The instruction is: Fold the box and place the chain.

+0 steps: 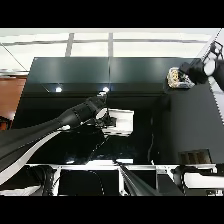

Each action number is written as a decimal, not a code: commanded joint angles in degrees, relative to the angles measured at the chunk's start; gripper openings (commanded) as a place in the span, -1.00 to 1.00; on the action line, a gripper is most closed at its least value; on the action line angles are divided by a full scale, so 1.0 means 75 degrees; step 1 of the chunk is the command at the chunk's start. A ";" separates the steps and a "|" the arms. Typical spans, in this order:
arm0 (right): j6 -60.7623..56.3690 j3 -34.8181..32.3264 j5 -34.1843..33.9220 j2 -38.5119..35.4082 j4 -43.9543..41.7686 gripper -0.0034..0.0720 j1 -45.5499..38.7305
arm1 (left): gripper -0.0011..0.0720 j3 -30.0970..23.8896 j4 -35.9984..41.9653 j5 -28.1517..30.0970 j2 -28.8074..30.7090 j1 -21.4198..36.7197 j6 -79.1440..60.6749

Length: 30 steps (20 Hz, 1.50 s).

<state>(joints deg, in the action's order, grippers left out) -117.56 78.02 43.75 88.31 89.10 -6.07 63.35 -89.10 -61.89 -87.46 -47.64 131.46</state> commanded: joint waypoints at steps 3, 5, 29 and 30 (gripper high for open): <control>-0.0950 0.3587 0.2975 0.2789 -0.1157 0.55 -0.0175 | -0.89 0.0003 -0.0006 0.0012 0.0003 0.0006 -0.0006; -0.1081 0.3864 0.3054 0.3098 -0.1157 0.55 -0.0242 | -0.89 0.0003 -0.0003 0.0017 0.0003 0.0006 -0.0006; 0.2926 0.3882 0.3518 0.1338 -0.2101 -0.87 -0.0813 | -0.89 0.0003 -0.0003 0.0020 0.0003 0.0006 -0.0006; 0.3165 0.3882 0.3567 0.0909 -0.2145 -0.88 -0.0825 | -0.89 0.0003 -0.0006 0.0032 0.0003 0.0006 -0.0006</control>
